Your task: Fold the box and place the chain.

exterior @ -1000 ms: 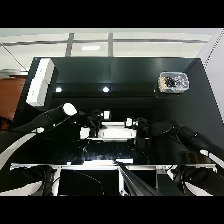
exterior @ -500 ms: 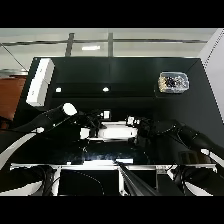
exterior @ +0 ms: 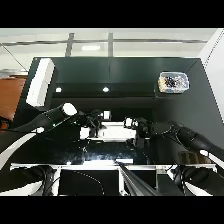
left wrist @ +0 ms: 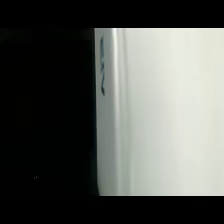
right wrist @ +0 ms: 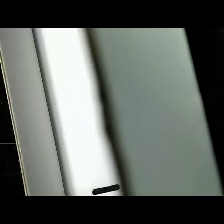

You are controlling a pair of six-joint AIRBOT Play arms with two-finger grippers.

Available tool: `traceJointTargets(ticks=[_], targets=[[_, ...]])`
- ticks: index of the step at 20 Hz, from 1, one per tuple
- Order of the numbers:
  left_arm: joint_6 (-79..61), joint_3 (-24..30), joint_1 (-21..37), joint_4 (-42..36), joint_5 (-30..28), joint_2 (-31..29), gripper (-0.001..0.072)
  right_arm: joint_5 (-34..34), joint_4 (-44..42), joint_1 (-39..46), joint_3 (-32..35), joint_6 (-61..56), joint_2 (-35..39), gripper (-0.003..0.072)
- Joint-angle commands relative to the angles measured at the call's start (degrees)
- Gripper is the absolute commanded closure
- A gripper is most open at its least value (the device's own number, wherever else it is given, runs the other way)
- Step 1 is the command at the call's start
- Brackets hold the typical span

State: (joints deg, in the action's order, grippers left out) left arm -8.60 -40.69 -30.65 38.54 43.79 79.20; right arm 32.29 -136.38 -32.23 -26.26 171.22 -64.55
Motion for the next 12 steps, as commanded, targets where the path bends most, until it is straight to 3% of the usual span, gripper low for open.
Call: traceJointTargets(ticks=[1, 3, 4, 5, 10, 12], targets=[[0.07, -0.04, -0.04, 0.00, -0.11, -0.04, 0.0681, 0.55, 0.11, -0.15, 0.00, -0.02, -0.02, -0.0013], [0.07, -0.04, -0.04, 0.00, -0.09, -0.04, 0.0681, 0.57, 0.13, -0.15, 0.00, 0.00, -0.02, 0.0014], [0.07, -0.04, -0.04, 0.00, -0.07, -0.04, 0.0681, 0.57, 0.13, -0.15, 0.00, 0.00, -0.04, 0.0185], [0.07, -0.04, -0.04, 0.00, -0.07, -0.04, 0.0681, 0.57, 0.13, -0.15, 0.00, -0.02, -0.04, 0.0208], [0.07, -0.04, -0.04, 0.00, 0.39, -0.09, 0.0673, 0.57, 0.39, -0.15, 0.00, 0.00, -0.04, 0.0208], [0.07, -0.04, 0.07, 0.04, 2.12, -0.37, 0.0523, 0.57, 0.39, -0.15, 0.00, -0.02, -0.04, 0.0208]])
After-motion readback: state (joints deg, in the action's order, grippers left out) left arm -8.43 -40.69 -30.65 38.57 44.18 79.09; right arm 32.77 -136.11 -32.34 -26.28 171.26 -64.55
